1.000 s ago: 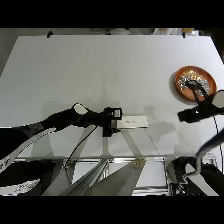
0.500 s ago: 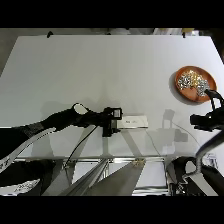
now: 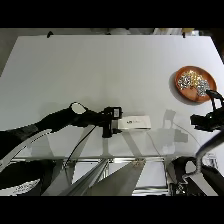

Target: Fold the box and place the chain.

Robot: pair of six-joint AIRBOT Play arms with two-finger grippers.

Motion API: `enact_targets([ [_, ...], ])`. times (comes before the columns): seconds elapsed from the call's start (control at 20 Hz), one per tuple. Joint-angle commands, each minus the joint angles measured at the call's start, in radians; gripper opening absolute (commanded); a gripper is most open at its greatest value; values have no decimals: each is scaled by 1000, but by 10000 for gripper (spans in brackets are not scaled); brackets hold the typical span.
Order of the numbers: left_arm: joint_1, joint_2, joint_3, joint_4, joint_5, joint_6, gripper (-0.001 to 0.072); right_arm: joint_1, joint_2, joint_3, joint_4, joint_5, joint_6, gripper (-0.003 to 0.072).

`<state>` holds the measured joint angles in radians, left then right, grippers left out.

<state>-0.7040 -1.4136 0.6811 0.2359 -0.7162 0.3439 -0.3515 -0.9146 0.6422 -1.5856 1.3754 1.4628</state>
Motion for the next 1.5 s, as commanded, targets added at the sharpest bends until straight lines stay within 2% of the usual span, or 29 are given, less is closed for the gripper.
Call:
enact_targets([
  [0.0,1,72,1,12,24,-8,430,-1,-1,0,0,1,0,18],
  [0.2,3,208,1,104,145,-64,431,-1,-1,0,0,1,0,18],
  [0.4,85,396,1,363,274,-319,432,-1,-1,0,0,1,1,18],
  [0.55,264,526,1,589,273,-652,432,-1,-1,0,0,1,0,18],
  [0.7,509,600,1,804,188,-972,433,-1,-1,0,0,1,1,18],
  [0.8,681,598,0,885,102,-1089,432,-1,-1,0,0,1,1,18],
  [0.9,838,574,0,887,14,-1139,433,-1,-1,0,0,1,0,18],
  [1.0,948,537,0,863,-5,-1156,432,-1,-1,0,1,1,1,18],
  [1.15,1013,473,0,848,-5,-1209,433,-1,-1,0,0,1,1,18],
  [1.45,1017,317,0,914,-42,-1262,432,-1,-1,0,0,1,1,18],
])
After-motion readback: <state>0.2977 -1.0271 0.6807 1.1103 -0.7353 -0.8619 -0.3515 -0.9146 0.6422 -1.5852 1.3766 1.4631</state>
